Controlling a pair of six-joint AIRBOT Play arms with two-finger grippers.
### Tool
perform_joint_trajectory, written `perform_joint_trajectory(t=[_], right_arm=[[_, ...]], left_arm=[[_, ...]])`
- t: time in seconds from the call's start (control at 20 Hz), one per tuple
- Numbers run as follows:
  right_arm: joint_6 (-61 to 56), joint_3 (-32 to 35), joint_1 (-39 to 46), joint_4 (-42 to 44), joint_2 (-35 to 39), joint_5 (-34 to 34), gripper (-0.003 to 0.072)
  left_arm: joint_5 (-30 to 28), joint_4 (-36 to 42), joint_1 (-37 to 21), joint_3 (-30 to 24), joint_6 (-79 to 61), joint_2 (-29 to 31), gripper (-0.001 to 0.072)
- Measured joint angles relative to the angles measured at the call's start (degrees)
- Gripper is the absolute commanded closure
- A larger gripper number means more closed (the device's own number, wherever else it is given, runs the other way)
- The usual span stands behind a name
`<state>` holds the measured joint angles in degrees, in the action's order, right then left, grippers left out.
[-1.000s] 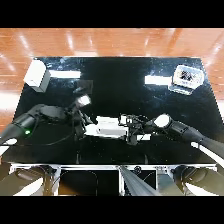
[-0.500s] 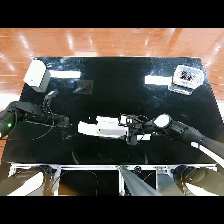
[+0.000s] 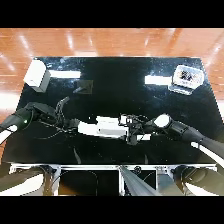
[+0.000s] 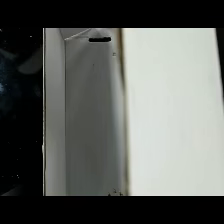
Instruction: Fold the box and place the chain.
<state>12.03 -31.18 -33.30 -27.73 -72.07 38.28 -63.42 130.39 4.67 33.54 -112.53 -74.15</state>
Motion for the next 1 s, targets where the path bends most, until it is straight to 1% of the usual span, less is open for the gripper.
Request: perform_joint_trajectory(t=[0.15, 0.2, 0.25, 0.3, 0.35, 0.8, 1.0], right_arm=[[0.0, 0.0, 0.0, 0.0, 0.0, 0.0, 0.0064], [0.0, 0.0, 0.0, 0.0, 0.0, 0.0, 0.0064], [0.0, 0.0, 0.0, 0.0, 0.0, 0.0, 0.0064], [0.0, 0.0, 0.0, 0.0, 0.0, 0.0, 0.0064], [0.0, 0.0, 0.0, -0.02, 0.0, 0.0, 0.0064], [0.0, 0.0, 0.0, 0.0, 0.0, -0.02, 0.0064], [-0.02, 0.0, 0.0, 0.0, 0.0, -0.02, 0.0064]], left_arm=[[0.83, 1.64, 2.19, 0.02, -0.94, -1.09, 0.0687], [1.07, 2.32, 2.67, 0.02, -1.46, -1.29, 0.0674], [1.16, 2.84, 2.99, 0.0, -2.19, -1.38, 0.0511], [1.03, 3.45, 3.17, 0.02, -2.91, -1.38, 0.0311], [0.44, 4.33, 3.34, 0.02, -3.82, -1.25, 0.019], [-2.99, 6.38, 3.69, -0.02, -8.28, 0.33, 0.0189], [-3.69, 8.02, 3.72, 0.0, -8.63, 3.21, 0.0188]])
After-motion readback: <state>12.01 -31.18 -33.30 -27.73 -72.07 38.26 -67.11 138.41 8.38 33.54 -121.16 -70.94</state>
